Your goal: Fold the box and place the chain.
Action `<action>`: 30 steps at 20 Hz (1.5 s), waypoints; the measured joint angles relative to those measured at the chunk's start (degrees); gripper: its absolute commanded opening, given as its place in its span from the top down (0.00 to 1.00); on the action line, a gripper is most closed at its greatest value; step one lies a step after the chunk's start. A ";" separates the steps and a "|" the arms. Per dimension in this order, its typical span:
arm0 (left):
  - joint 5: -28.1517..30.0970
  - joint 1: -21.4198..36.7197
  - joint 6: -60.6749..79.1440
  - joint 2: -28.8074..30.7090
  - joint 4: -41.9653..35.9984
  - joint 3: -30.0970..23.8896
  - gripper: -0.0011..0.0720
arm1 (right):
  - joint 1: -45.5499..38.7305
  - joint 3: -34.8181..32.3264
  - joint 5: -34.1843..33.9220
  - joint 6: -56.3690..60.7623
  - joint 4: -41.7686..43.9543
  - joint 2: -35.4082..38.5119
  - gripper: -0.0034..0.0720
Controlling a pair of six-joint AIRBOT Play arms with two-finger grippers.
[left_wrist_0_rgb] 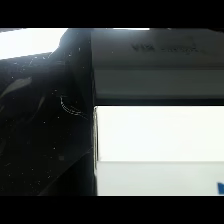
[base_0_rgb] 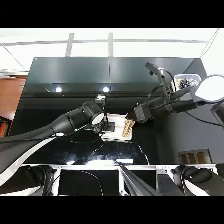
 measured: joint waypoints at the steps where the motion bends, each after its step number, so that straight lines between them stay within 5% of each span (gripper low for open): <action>1: 0.00 -0.02 0.00 0.02 0.00 0.00 0.95 | 0.39 -0.83 -1.14 0.07 -0.28 -0.09 0.95; 9: -0.04 0.00 0.00 0.02 0.00 0.00 0.95 | 4.55 -2.97 -7.04 3.15 -4.04 -3.65 0.90; 10: -0.04 0.00 0.00 0.02 0.00 0.00 0.95 | 4.72 -3.02 -7.28 3.54 -4.61 -3.89 0.76; 12: -0.04 -0.02 0.00 0.00 0.00 0.00 0.95 | 4.96 -3.13 -7.34 4.42 -5.46 -4.24 0.75; 13: -0.04 0.00 0.00 0.00 0.00 0.00 0.95 | 5.01 -3.13 -7.30 4.63 -5.79 -4.33 0.46; 14: -0.04 -0.02 0.00 0.00 0.00 0.00 0.95 | 5.05 -3.10 -7.19 4.94 -5.86 -4.42 0.37; 19: -0.04 -0.02 -0.07 0.00 0.00 0.00 0.95 | 2.49 -2.82 -5.68 5.40 -6.91 -4.22 0.37; 28: 1.42 0.20 -0.74 -0.09 -0.02 0.04 0.95 | -14.45 -2.29 2.10 2.82 -7.74 3.72 0.37; 29: 1.77 0.33 -1.49 -0.09 -0.24 0.04 0.79 | -15.41 -2.29 2.89 2.78 -8.13 4.37 0.37; 30: 2.01 0.48 -2.32 -0.09 -0.50 0.04 0.50 | -16.17 -2.29 3.50 2.58 -8.46 4.94 0.37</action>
